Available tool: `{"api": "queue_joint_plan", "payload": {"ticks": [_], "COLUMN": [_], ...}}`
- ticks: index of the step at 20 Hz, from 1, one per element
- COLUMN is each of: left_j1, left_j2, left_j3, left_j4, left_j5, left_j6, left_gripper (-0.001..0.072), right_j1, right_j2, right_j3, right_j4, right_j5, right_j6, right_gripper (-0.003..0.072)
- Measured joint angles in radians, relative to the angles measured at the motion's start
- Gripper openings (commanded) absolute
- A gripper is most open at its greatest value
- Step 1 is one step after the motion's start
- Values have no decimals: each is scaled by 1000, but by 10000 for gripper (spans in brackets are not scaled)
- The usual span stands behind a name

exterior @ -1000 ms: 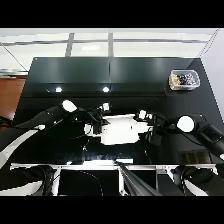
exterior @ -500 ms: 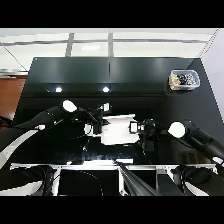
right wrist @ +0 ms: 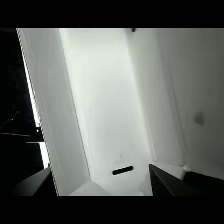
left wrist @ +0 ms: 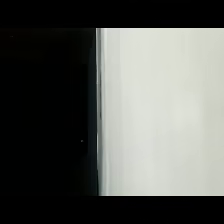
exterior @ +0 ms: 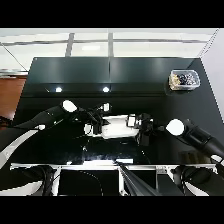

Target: Fold the box and place the chain.

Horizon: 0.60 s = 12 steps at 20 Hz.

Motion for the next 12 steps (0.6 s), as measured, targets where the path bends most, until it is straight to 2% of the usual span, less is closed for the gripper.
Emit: {"api": "queue_joint_plan", "payload": {"ticks": [5,12], "left_j1": [0,0], "left_j2": [0,0], "left_j3": [0,0], "left_j4": [1,1], "left_j5": [-17,-18], "left_j6": [-2,0], "left_gripper": [29,29], "right_j1": [-103,-142], "right_j2": [-1,-66], "right_j3": [39,47], "right_j4": [66,166], "right_j5": [66,51], "right_j6": [-68,-226], "right_gripper": [665,665]}}
